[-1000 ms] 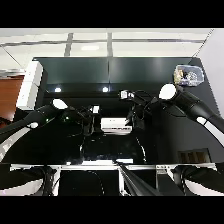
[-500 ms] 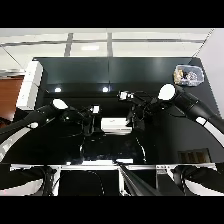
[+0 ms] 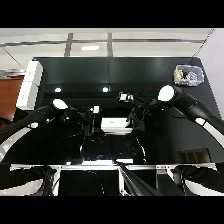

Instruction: Fold the box and place the chain.

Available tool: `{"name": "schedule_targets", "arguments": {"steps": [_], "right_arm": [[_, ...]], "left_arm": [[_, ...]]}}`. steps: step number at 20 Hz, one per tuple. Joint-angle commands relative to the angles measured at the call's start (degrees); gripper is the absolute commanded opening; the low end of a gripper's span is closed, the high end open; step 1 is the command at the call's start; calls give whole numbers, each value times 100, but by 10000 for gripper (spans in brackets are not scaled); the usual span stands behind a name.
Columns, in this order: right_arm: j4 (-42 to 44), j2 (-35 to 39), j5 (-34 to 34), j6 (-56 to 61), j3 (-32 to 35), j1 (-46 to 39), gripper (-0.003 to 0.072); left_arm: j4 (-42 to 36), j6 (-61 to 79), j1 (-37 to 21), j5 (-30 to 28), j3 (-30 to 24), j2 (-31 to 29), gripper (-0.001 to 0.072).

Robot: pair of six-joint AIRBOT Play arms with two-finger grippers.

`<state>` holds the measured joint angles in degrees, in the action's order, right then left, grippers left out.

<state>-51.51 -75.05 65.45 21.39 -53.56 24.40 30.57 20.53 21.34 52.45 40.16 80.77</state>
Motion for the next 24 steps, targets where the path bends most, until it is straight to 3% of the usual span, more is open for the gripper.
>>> {"name": "schedule_targets", "arguments": {"steps": [1,7,12,13,14,15,18,21,24], "right_arm": [[-107,0,-9,2,9,2,277],[-103,234,52,262,-72,0,276],[-90,780,264,1504,-160,-33,274],[-92,811,426,2017,-160,-72,227],[-81,804,616,2643,-146,-129,75],[0,804,723,3279,-57,-186,9],[1550,782,730,2994,562,-291,9],[2785,647,-120,3095,1023,-286,10],[3294,396,-573,3613,1121,-284,12]], "left_arm": [[7,4,0,4,2,0,356],[7,4,0,4,2,0,356],[7,4,0,4,2,0,356],[7,4,0,4,2,0,356],[7,4,0,4,2,0,356],[7,4,0,4,2,0,356],[7,2,0,4,2,0,356],[7,4,0,4,2,0,356],[7,4,0,4,2,0,356]]}}
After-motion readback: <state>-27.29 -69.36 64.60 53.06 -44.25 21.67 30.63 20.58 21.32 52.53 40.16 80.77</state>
